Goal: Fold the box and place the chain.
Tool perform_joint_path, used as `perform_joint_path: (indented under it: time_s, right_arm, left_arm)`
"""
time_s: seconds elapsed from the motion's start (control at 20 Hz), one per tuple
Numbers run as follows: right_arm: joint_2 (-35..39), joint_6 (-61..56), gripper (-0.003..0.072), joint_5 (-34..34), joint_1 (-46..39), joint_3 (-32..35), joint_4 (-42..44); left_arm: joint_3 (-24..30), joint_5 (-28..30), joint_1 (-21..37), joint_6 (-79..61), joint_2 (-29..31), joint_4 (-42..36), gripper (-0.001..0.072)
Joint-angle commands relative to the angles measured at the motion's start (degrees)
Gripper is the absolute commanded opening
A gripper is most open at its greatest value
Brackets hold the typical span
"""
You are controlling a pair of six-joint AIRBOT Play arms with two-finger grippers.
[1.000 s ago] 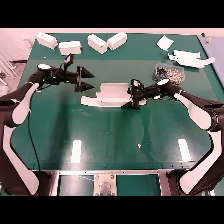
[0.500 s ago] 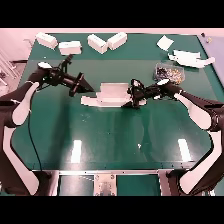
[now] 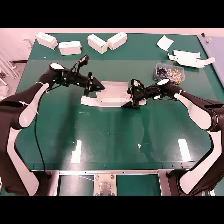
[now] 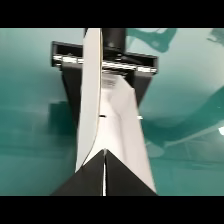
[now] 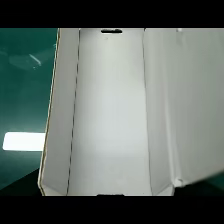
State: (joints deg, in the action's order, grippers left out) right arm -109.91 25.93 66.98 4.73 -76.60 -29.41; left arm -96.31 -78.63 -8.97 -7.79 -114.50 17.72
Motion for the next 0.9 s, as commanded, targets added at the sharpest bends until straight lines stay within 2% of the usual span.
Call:
perform_joint_path:
  time_s: [0.0,0.4,0.85]
  right_arm:
    - [0.0,0.0,0.0558,0.0,0.0,0.0,0.0]
    - [0.0,0.0,0.0558,0.0,0.0,0.0,0.0]
    - [0.0,0.0,0.0558,0.0,0.0,0.0,0.0]
  left_arm:
    - [-0.1,7.6,-1.1,-0.2,0.0,-0.5,0.002]
    - [0.0,16.7,-1.1,-0.2,-0.7,0.2,0.002]
    - [0.0,16.7,-1.1,1.4,-4.7,0.7,0.002]
